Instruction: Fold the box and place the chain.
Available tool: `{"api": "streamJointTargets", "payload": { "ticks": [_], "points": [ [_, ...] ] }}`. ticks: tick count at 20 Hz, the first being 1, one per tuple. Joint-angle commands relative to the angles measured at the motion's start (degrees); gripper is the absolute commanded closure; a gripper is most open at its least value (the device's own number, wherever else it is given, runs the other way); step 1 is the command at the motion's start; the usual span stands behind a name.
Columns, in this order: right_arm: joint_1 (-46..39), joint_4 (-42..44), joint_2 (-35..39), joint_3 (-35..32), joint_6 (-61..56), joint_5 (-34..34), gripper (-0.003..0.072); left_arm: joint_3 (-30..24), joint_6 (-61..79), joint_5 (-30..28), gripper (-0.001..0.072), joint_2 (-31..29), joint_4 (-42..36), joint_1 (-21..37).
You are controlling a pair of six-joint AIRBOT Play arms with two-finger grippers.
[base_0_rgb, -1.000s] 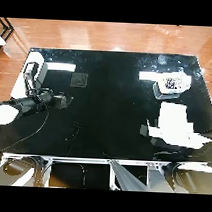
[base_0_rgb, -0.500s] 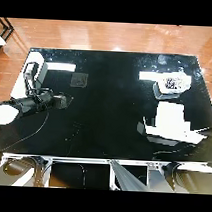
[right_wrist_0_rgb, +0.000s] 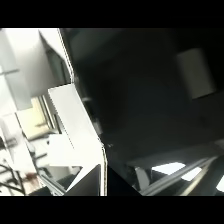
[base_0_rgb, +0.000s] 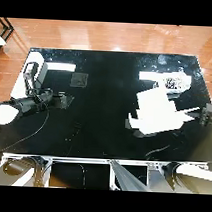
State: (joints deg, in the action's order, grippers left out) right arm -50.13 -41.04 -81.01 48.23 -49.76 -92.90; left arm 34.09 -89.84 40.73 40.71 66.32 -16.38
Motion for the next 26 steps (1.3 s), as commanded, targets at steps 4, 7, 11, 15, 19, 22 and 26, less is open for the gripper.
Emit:
{"api": "streamJointTargets", "payload": {
  "ticks": [4,7,11,15,19,22,26],
  "points": [
    [22.2,10.0,17.6,-13.7,-4.7,14.7,0.0666,0.0,0.0,0.0,0.0076,1.0,-3.0,-0.6],
    [34.7,11.1,26.6,-20.2,-12.7,28.0,0.0666,0.0,0.5,0.0,0.0076,4.4,-4.1,-3.0],
    [53.6,11.7,35.7,-26.2,-14.2,43.3,0.0666,0.1,4.4,0.6,0.0075,9.6,-8.6,-0.7],
    [61.2,9.1,39.3,-26.3,-1.5,48.7,0.0666,0.0,11.3,8.8,0.0075,14.8,-20.2,3.0],
    [66.4,10.0,39.3,-28.5,1.6,50.0,0.0666,0.0,21.3,15.7,0.0075,19.9,-27.0,3.4],
    [70.2,11.2,39.3,-30.2,0.7,55.6,0.0666,0.0,27.8,17.0,0.0075,22.4,-29.3,3.4],
    [72.3,13.1,39.3,-30.4,-1.3,57.0,0.0666,0.0,38.9,19.3,0.0075,29.0,-34.3,3.3]
  ]
}}
